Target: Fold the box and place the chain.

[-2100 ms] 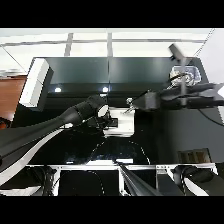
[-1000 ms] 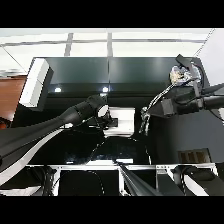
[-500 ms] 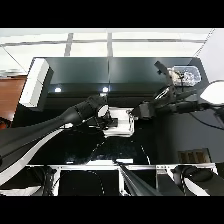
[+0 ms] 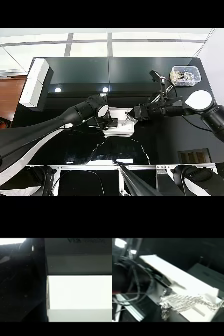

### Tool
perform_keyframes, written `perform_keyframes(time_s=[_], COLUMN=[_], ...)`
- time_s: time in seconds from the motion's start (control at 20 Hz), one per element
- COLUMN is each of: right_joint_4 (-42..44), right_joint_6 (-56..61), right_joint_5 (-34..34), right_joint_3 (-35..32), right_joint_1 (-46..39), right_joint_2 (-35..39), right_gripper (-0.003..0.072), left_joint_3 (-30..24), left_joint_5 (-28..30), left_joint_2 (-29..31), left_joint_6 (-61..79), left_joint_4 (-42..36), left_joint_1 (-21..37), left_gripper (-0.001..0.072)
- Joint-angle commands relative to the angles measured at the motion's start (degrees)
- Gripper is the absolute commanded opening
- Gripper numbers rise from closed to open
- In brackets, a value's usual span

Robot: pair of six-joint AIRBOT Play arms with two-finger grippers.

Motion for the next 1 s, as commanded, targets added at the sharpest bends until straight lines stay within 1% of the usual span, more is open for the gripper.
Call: perform_keyframes(time_s=[0.0, 0.1, 0.2, 0.25, 0.3, 0.4, 0.45, 0.5, 0.6, 0.7, 0.8, 0.9, 0.95], right_joint_4=[-4.6, -7.8, -13.4, -18.0, -24.7, -40.6, -46.3, -49.0, -46.0, -39.2, -35.6, -32.2, -31.9], right_joint_6=[2.2, 2.2, 2.1, 2.4, 5.6, 17.5, 21.0, 23.8, 29.0, 30.3, 30.2, 30.2, 30.2], right_joint_5=[0.8, 3.5, 2.1, -0.3, -4.9, -16.7, -20.3, -23.1, -24.0, -24.0, -24.0, -22.3, -20.9], right_joint_3=[-0.2, -0.2, -0.2, -0.2, -0.4, -1.4, -1.3, -1.3, 0.1, 2.8, 7.5, 13.0, 15.7], right_joint_1=[-0.5, -4.0, -10.4, -13.6, -16.7, -20.6, -21.8, -23.2, -26.3, -27.7, -27.8, -27.8, -27.8], right_joint_2=[0.0, 0.4, 1.8, 1.9, 1.8, 1.3, 0.3, -1.6, -7.8, -14.6, -21.0, -27.1, -29.7], right_gripper=[0.0435, 0.0435, 0.0435, 0.0435, 0.0435, 0.0436, 0.0529, 0.072, 0.072, 0.072, 0.072, 0.072, 0.072], left_joint_3=[0.0, 0.0, 0.0, 0.0, 0.0, 0.0, 0.0, 0.0, 0.0, 0.0, 0.0, 0.0, 0.0], left_joint_5=[0.0, 0.0, 0.0, 0.0, 0.0, 0.0, -0.1, -0.2, -0.1, 0.0, 0.0, 0.0, 0.0], left_joint_2=[0.0, 0.0, 0.0, 0.0, 0.0, 0.0, 0.0, 0.0, 0.0, 0.0, 0.0, 0.0, 0.0], left_joint_6=[0.0, 0.0, 0.0, 0.0, 0.0, 0.0, 0.0, 0.0, 0.0, 0.0, 0.0, 0.0, 0.0], left_joint_4=[0.0, 0.0, 0.0, 0.0, 0.0, 0.0, 0.0, 0.0, 0.0, 0.0, 0.0, 0.0, 0.0], left_joint_1=[0.0, 0.0, 0.0, 0.0, 0.0, 0.0, 0.0, 0.0, 0.0, 0.0, 0.0, 0.0, 0.0], left_gripper=[0.0032, 0.0031, 0.0031, 0.0032, 0.0032, 0.0032, 0.0031, 0.0031, 0.0032, 0.0032, 0.0032, 0.0032, 0.0032])
